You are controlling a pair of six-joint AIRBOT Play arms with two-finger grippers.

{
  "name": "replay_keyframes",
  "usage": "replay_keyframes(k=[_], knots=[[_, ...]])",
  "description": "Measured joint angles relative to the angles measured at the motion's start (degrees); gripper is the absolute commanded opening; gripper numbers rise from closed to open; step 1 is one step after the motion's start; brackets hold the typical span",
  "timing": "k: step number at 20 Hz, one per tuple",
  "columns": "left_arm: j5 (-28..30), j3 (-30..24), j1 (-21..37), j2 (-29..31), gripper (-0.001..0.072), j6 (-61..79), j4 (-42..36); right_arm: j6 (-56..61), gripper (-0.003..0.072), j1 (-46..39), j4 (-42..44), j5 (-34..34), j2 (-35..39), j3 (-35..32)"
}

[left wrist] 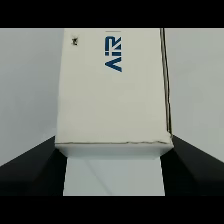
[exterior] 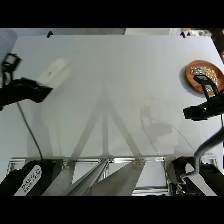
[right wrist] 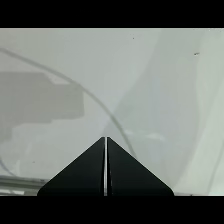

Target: Fold the box and place the chain.

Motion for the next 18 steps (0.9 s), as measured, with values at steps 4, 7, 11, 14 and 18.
replay_keyframes(k=[4, 7, 11, 14, 18], knots=[[0.66, 0.0, 9.92, 0.09, 0.0003, -13.51, 6.91, 0.0, 0.0018, 0.0, 0.0, 0.0, 0.0, -0.02], [0.66, -0.04, 13.64, -1.33, 0.0004, -18.91, 12.55, 0.0, 0.0018, 0.0, 0.0, -0.02, -0.02, 0.0], [-1.05, -0.09, 15.26, -3.89, 0.0004, -21.59, 16.13, -0.02, 0.0018, 0.0, 0.0, 0.0, 0.0, 0.0], [-1.97, -0.11, 15.67, -5.6, 0.0004, -22.36, 17.27, -0.02, 0.0018, 0.0, 0.0, 0.0, -0.02, -0.02], [-3.15, -0.26, 15.82, -7.76, 0.0012, -22.73, 18.43, -0.02, 0.0018, 0.0, 0.0, 0.0, -0.02, -0.02]])
